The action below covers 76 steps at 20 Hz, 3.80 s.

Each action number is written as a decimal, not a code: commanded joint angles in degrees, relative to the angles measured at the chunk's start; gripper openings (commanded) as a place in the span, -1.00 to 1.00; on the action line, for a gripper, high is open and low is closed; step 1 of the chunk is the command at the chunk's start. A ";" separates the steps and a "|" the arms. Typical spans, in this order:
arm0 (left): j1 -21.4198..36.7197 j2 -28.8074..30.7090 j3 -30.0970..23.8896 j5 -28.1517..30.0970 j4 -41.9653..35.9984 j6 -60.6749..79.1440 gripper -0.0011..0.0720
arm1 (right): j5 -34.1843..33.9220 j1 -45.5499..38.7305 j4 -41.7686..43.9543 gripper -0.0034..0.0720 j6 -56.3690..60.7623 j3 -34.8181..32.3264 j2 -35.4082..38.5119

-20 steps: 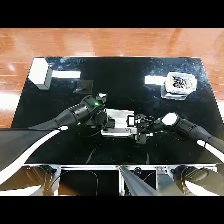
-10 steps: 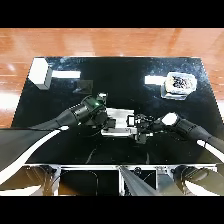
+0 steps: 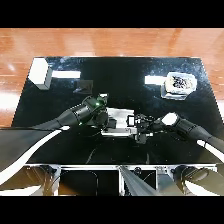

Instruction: Fold the box and place the chain.

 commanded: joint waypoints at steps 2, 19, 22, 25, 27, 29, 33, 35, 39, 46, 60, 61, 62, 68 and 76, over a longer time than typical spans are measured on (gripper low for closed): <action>-0.04 -0.02 0.02 0.26 -0.04 0.00 -0.76 | 0.02 0.04 0.00 -0.27 0.00 0.00 -0.02; -0.04 0.09 0.09 0.35 -2.62 1.46 -0.12 | 0.02 0.04 0.00 -0.27 0.00 0.00 -0.02; -0.04 0.09 0.09 0.33 -2.62 1.46 -0.38 | 0.02 0.04 0.00 -0.27 0.00 0.02 -0.02; -0.04 0.09 0.09 0.31 -2.67 1.49 -0.91 | 0.02 0.04 0.00 -0.27 0.00 0.00 -0.02; -0.04 0.09 0.09 0.39 -2.64 1.46 -0.91 | 0.02 0.02 0.07 -0.25 0.00 0.00 -0.02; 0.02 0.11 0.09 0.55 -2.64 1.46 -0.91 | -0.15 0.02 0.07 0.77 0.26 0.02 0.00; 0.33 0.35 0.61 3.19 -1.86 1.46 -0.91 | -0.44 -0.15 -0.57 0.90 1.62 0.02 0.87; 1.36 0.46 1.66 4.76 -0.66 1.46 -0.91 | -0.44 -0.15 -0.74 0.90 3.13 0.02 2.80; 3.65 0.57 1.88 4.79 -0.61 1.46 -0.91 | 0.20 -0.15 -8.24 0.90 11.28 0.02 6.95; 3.72 1.64 -0.22 3.63 1.77 0.52 -0.91 | 3.06 -0.09 -8.96 0.90 15.85 0.02 8.26; 3.13 1.77 -2.69 0.22 0.74 -0.44 -0.91 | -3.78 3.67 -5.22 0.17 15.82 0.04 8.17; 3.13 1.77 -2.69 0.17 0.59 -0.44 -0.91 | -3.82 3.67 -3.93 -0.27 15.82 0.04 8.15; 3.13 1.77 -2.69 0.17 0.42 -0.44 -0.91 | -3.98 3.67 -2.80 -0.43 15.80 0.04 8.15; 3.13 1.77 -2.69 0.07 0.20 -0.46 -0.91 | -4.33 3.93 0.98 -0.72 15.76 0.09 6.86; 3.10 1.77 -2.69 0.11 0.13 -0.46 -0.91 | -8.76 8.37 3.19 -0.72 15.80 0.68 4.55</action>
